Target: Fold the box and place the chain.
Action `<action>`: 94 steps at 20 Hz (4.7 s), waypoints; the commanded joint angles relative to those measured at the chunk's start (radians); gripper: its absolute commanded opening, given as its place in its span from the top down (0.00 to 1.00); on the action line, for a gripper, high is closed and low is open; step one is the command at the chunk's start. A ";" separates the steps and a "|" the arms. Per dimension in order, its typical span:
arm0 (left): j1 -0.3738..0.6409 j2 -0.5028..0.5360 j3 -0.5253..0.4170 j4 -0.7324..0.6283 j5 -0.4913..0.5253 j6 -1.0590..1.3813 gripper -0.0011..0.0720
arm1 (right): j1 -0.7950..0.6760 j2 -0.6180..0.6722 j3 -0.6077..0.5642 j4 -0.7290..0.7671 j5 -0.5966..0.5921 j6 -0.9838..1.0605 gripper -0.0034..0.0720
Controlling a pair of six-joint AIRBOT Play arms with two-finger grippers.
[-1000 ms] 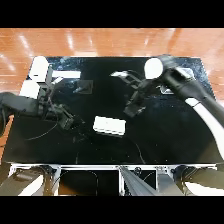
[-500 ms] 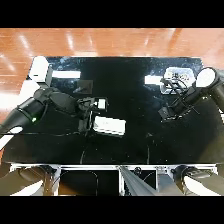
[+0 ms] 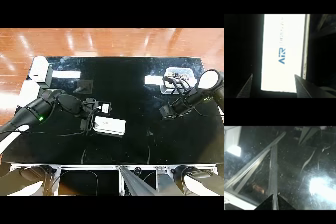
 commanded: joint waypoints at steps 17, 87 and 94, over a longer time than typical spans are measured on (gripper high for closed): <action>-0.001 -0.010 -0.028 -0.054 -0.013 0.003 0.14 | -0.001 0.001 -0.001 0.000 -0.008 0.003 0.86; -0.005 -0.047 -0.063 -0.081 -0.076 0.003 0.81 | -0.001 0.001 -0.001 0.000 -0.019 0.003 0.86; -0.004 0.004 -0.054 -0.053 -0.071 -0.065 0.96 | -0.001 0.001 -0.001 0.001 -0.018 0.003 0.86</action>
